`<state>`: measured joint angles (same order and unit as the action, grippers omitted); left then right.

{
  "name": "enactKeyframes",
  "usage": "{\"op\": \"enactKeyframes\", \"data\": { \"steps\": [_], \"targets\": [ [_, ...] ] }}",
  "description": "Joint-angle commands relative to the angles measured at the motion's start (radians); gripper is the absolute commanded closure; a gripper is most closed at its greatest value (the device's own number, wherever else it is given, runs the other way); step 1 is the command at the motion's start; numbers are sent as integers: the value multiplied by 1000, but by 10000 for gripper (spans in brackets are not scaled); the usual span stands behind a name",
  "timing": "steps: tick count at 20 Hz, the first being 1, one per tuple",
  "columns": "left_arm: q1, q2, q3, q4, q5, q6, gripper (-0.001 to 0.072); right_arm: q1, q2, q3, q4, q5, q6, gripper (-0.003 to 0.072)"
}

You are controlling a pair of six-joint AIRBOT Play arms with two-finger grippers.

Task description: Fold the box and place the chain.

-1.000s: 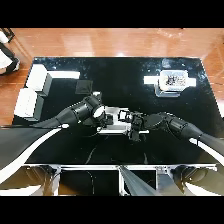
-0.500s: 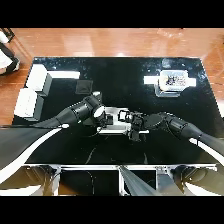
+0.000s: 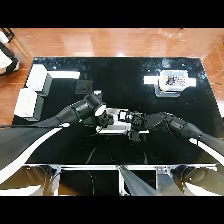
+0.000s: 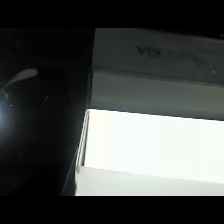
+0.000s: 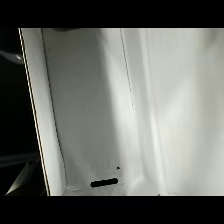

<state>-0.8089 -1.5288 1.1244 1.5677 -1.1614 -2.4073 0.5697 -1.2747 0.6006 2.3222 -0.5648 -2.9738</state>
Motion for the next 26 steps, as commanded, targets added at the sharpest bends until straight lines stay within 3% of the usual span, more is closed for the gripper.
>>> {"op": "enactKeyframes", "data": {
  "steps": [1,4,5,6,7,14,15,16,17,18,26],
  "targets": [
    [1,1,4,17,-8,0,370,0,0,1,0,0,0,509],
    [3,1,4,20,-7,0,419,0,0,1,0,0,0,509],
    [3,1,4,21,-7,0,503,0,0,1,0,0,0,508],
    [3,0,4,21,-7,0,643,0,0,1,0,0,0,509],
    [3,0,4,21,-5,0,686,0,0,1,0,0,0,509],
    [3,-2,4,21,-4,0,684,0,0,1,0,0,0,509],
    [3,-2,4,20,-4,-1,630,0,0,1,0,0,0,509],
    [3,-1,4,20,-6,-2,482,0,0,1,0,0,0,508],
    [3,0,4,21,-6,-5,279,0,0,1,0,0,0,509],
    [3,2,4,21,-6,-5,155,0,0,1,0,0,0,509],
    [26,44,-2,47,-2,3,163,0,0,1,0,-4,1,509]
  ]
}}
